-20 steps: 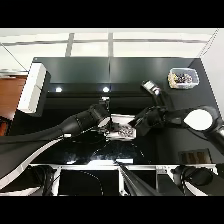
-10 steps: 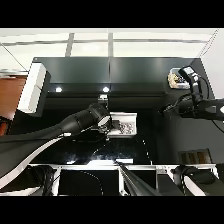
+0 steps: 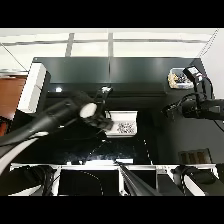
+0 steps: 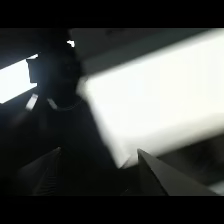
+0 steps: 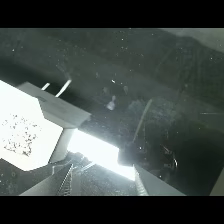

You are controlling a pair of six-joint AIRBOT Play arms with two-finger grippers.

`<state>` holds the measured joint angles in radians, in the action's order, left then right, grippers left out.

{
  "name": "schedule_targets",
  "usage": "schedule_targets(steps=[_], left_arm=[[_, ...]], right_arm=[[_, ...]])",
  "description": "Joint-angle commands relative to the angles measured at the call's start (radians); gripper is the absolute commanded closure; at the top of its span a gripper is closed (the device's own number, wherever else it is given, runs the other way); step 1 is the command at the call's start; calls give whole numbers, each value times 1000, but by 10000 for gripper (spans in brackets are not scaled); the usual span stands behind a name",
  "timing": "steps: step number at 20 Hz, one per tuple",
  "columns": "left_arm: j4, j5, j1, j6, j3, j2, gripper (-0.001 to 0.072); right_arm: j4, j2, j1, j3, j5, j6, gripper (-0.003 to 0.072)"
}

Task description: Fold the box and place the chain.

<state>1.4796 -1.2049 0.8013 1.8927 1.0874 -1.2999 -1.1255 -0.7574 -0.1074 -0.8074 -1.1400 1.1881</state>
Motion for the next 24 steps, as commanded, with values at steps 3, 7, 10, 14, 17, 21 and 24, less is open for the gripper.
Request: schedule_targets(steps=[3,7,10,14,17,21,24], left_arm=[[-218,-13,-401,-528,-280,299,171],[-1039,132,-742,-1403,-593,332,-7],[-1040,179,-685,-1913,-655,281,-9],[-989,293,-533,-2195,-610,196,-4],[-995,335,-465,-2285,-541,99,-1],[-994,279,-460,-2238,-446,-44,-1],[-1011,278,-447,-2225,-440,-50,-1]], right_arm=[[-1,1,1,0,8,25,243],[16,1,1,0,15,24,243],[54,1,-1,0,15,24,243],[78,1,-2,0,15,24,243],[79,0,-2,0,16,24,243],[80,0,-2,1,17,24,243],[86,0,-2,1,22,24,243]])
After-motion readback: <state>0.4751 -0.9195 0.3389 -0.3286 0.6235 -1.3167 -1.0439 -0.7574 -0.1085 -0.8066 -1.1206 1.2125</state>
